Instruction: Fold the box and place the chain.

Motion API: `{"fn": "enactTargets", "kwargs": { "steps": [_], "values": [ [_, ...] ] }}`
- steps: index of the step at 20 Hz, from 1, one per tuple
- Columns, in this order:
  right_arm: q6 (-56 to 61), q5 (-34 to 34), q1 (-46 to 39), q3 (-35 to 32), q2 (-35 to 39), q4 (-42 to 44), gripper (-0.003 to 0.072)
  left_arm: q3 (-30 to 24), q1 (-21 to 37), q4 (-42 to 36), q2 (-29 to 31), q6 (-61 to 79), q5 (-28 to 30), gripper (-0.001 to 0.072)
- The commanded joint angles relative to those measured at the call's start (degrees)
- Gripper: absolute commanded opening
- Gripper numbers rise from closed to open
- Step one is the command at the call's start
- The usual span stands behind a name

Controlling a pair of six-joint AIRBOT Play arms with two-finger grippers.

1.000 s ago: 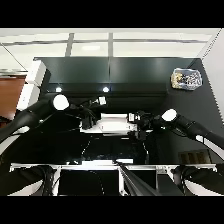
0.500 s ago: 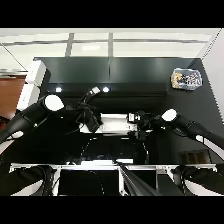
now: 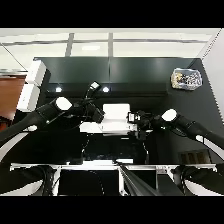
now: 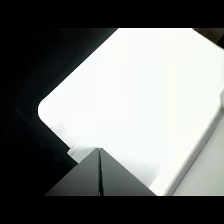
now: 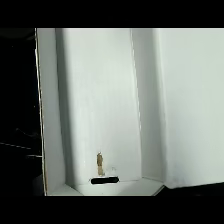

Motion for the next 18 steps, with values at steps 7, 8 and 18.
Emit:
{"fn": "enactTargets", "kwargs": {
  "steps": [7, 8, 18],
  "values": [
    [0.0, 0.0, 0.1, 0.0, 0.0, 0.0, 0.0449, 2.6, 2.1, 6.3, -0.6, 0.6, -7.7, 0.0025],
    [0.0, 0.0, 0.1, 0.0, 0.0, 0.0, 0.0448, 2.6, 3.1, 7.9, 1.0, 0.3, -7.9, 0.0024],
    [0.0, 0.0, 0.1, 0.0, 0.0, 0.0, 0.0449, -4.7, 11.4, 16.8, 11.5, 19.8, -25.2, 0.0354]
  ]
}}
